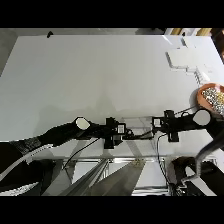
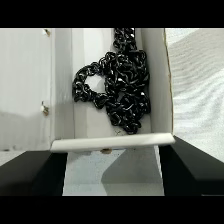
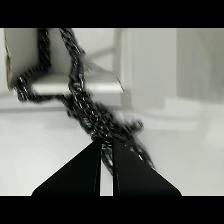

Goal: Fold the box and place the chain.

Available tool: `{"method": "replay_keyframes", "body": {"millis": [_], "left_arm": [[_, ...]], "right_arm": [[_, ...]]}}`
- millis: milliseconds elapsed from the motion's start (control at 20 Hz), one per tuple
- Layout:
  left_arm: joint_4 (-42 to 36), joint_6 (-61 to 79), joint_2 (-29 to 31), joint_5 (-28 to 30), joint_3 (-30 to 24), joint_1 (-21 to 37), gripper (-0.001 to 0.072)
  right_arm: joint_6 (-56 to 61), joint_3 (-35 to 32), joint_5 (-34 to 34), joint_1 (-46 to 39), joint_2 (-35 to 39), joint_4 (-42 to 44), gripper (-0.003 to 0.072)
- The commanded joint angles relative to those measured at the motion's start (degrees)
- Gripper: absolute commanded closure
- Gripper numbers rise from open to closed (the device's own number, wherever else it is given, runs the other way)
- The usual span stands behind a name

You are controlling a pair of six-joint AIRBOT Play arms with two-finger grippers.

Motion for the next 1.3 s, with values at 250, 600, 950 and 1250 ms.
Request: {"method": "replay_keyframes", "body": {"millis": [250, 600, 950, 1250], "left_arm": [[0.02, 0.0, 0.04, 0.0, 0.0, -0.02, 0.0503], [0.02, 0.0, 0.04, 0.0, 0.0, -0.02, 0.0503], [0.02, 0.0, 0.04, 0.0, 0.0, -0.02, 0.0503], [0.02, 0.0, 0.04, 0.0, 0.0, -0.02, 0.0503]], "right_arm": [[7.87, 14.97, 15.19, 6.54, 9.01, 6.64, 0.0666], [7.85, 15.32, 9.31, 22.29, 8.9, 21.62, 0.0667], [8.07, 15.13, 3.54, 30.64, -0.98, 18.71, 0.0666], [11.06, 15.04, 6.05, 29.0, -0.96, 8.59, 0.0544]]}}
